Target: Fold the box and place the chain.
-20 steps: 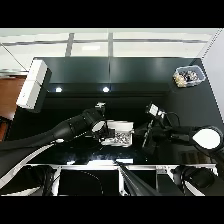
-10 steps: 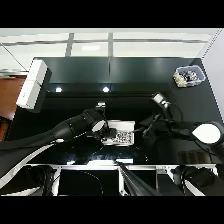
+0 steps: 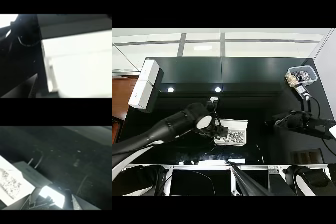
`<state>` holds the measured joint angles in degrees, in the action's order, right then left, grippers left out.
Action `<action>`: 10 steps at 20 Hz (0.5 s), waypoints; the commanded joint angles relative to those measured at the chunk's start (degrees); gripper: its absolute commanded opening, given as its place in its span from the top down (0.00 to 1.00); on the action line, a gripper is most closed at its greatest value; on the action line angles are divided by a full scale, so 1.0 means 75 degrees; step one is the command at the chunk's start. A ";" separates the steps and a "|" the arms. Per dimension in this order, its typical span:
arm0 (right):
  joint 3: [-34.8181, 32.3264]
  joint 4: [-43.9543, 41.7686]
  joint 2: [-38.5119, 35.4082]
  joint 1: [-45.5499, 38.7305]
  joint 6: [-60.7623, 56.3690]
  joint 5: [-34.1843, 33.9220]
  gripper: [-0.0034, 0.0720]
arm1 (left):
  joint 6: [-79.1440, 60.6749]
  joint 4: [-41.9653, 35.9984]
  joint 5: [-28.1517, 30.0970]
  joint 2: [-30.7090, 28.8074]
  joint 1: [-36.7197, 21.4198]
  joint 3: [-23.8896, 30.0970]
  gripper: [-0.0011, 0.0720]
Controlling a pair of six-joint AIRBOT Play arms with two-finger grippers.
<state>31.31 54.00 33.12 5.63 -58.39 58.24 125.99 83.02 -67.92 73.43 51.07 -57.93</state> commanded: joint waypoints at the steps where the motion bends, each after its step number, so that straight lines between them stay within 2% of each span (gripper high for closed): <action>1: 0.0009 0.0038 -0.0050 -0.0274 -0.0017 0.0029 0.18 | -0.1093 0.0950 -0.1201 -0.0988 -0.0393 0.0149 0.48; 3: 0.0009 0.0087 -0.0047 -0.0274 -0.0020 0.0000 0.18 | -0.1935 0.0886 -0.1577 -0.1620 -0.1311 0.0775 0.48; 4: 0.0009 0.0093 -0.0047 -0.0274 -0.0020 0.0000 0.18 | -0.2661 0.0245 -0.1367 -0.1947 -0.2002 0.1212 0.48; 5: 0.0009 0.0090 -0.0047 -0.0274 -0.0020 -0.0003 0.18 | -0.3832 -0.0909 -0.1020 -0.2212 -0.2742 0.1641 0.48; 7: 0.0009 0.0090 -0.0047 -0.0274 -0.0029 -0.0003 0.18 | -0.7560 -0.4197 -0.0720 -0.2509 -0.4310 0.2518 0.45; 8: 0.0009 0.0090 -0.0047 -0.0274 -0.0102 -0.0017 0.18 | -0.9431 -0.4963 -0.0641 -0.2521 -0.4893 0.2903 0.09; 9: 0.0009 0.0090 -0.0047 -0.0274 -0.0172 -0.0044 0.18 | -1.0316 -0.4948 -0.0251 -0.2506 -0.5199 0.3220 0.01; 10: 0.0009 0.0085 -0.0047 -0.0274 -0.0256 -0.0052 0.18 | -1.1100 -0.4951 0.0163 -0.2480 -0.5362 0.3515 0.01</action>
<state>31.31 54.65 32.82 3.66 -59.02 58.13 72.55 59.75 -72.16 56.38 19.86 -38.59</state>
